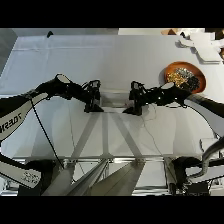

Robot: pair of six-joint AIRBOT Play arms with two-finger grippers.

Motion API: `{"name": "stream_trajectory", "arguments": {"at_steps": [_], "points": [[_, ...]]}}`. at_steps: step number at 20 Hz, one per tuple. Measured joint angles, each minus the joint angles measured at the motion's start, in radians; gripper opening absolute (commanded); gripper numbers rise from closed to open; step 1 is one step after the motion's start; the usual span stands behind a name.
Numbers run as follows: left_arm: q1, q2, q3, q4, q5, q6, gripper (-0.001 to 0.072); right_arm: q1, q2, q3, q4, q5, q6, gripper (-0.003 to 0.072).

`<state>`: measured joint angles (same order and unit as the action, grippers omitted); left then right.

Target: Fold the box and place the chain.

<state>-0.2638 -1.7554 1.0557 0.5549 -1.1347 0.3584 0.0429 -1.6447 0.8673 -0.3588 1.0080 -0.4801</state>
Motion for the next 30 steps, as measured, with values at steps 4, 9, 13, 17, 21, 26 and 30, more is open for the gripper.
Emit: {"name": "stream_trajectory", "arguments": {"at_steps": [4, 9, 13, 17, 21, 26, 30], "points": [[0.0, 0.0, 0.0, 0.0, 0.0, 0.0, 0.0257, 0.0, 0.002, 0.0, -0.022, -0.021, 0.0, 0.0695], [0.0, 0.0, 0.0, 0.0, 0.001, 0.0, 0.0257, -0.015, 0.026, 0.0, -0.103, -0.034, 0.013, 0.0643], [0.0, 0.0, 0.0, -0.001, 0.004, 0.0, 0.0257, -0.056, 0.061, 0.0, -0.158, -0.038, 0.034, 0.0643], [0.0, 0.0, 0.0, -0.001, 0.003, 0.0, 0.0257, -0.11, 0.115, 0.0, -0.27, -0.037, 0.117, 0.0525], [0.0, 0.0, 0.0, -0.001, 0.002, 0.0, 0.0257, -0.139, 0.192, 0.0, -0.324, -0.006, 0.204, 0.001], [0.0, 0.0, 0.0, 0.0, 0.002, 0.0, 0.0257, -0.1, 0.265, 0.0, -0.165, 0.064, 0.238, 0.0005], [0.0, 0.0, 0.0, 0.0, 0.001, 0.0, 0.0257, -0.023, 0.266, 0.0, -0.021, 0.017, 0.291, 0.0005]]}}
